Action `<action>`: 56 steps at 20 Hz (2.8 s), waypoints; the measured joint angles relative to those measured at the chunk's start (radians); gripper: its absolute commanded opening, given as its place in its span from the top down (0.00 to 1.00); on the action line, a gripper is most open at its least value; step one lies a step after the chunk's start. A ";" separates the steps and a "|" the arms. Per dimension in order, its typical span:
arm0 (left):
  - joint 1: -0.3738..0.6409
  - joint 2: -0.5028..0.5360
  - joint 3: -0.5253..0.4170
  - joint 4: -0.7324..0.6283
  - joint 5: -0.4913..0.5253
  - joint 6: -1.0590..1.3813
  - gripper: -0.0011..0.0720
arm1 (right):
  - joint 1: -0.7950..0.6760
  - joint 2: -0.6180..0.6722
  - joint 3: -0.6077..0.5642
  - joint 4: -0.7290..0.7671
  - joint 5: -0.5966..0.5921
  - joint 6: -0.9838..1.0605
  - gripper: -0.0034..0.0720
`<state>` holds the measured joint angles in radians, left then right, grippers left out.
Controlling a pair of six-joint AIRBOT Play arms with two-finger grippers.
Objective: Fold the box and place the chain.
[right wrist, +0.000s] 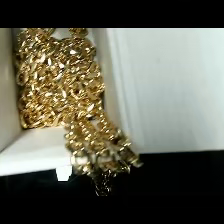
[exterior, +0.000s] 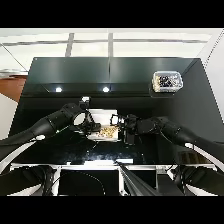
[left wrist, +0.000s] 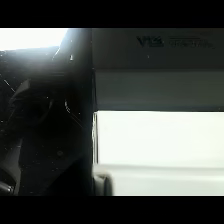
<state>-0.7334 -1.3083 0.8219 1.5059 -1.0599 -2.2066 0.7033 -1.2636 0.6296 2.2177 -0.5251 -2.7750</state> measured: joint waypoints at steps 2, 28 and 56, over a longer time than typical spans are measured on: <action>0.000 0.000 0.000 0.000 0.000 0.000 0.95 | 0.000 0.038 0.000 -0.054 -0.005 0.081 0.93; 0.000 0.000 0.000 0.000 0.004 0.000 0.95 | 0.008 0.235 0.277 0.064 -0.204 0.724 0.32; 0.119 0.089 0.276 -0.034 -0.234 0.521 0.12 | -0.371 0.412 0.275 -0.257 -0.489 0.943 0.03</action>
<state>-0.6140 -1.2190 1.0977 1.4719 -1.2938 -1.6855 0.3321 -0.8520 0.9043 1.9606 -1.0138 -1.8317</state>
